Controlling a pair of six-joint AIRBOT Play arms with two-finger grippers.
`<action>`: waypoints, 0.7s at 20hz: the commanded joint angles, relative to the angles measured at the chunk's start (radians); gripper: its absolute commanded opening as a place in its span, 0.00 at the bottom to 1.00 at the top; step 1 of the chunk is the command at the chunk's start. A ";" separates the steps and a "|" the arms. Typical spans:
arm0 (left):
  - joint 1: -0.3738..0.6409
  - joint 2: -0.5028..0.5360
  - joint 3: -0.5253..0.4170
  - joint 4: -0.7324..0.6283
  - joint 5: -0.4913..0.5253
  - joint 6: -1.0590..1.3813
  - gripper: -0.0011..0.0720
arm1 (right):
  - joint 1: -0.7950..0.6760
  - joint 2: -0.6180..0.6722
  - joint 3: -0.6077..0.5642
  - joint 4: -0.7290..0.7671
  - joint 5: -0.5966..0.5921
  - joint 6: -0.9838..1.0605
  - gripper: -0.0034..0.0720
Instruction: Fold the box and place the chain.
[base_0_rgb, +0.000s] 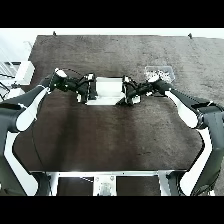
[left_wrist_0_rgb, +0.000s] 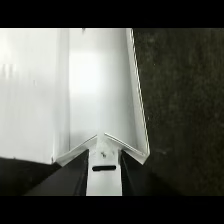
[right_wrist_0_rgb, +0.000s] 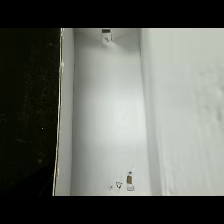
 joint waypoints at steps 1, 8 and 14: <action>0.001 -0.005 0.000 -0.069 -0.002 0.043 0.34 | 0.001 0.000 0.000 0.000 0.000 0.001 0.68; -0.006 -0.026 0.000 -0.114 0.003 0.076 0.76 | 0.001 0.000 0.000 0.000 0.000 0.001 0.67; -0.006 -0.025 0.001 -0.137 0.040 0.072 0.74 | 0.001 0.000 0.000 0.000 0.000 0.001 0.68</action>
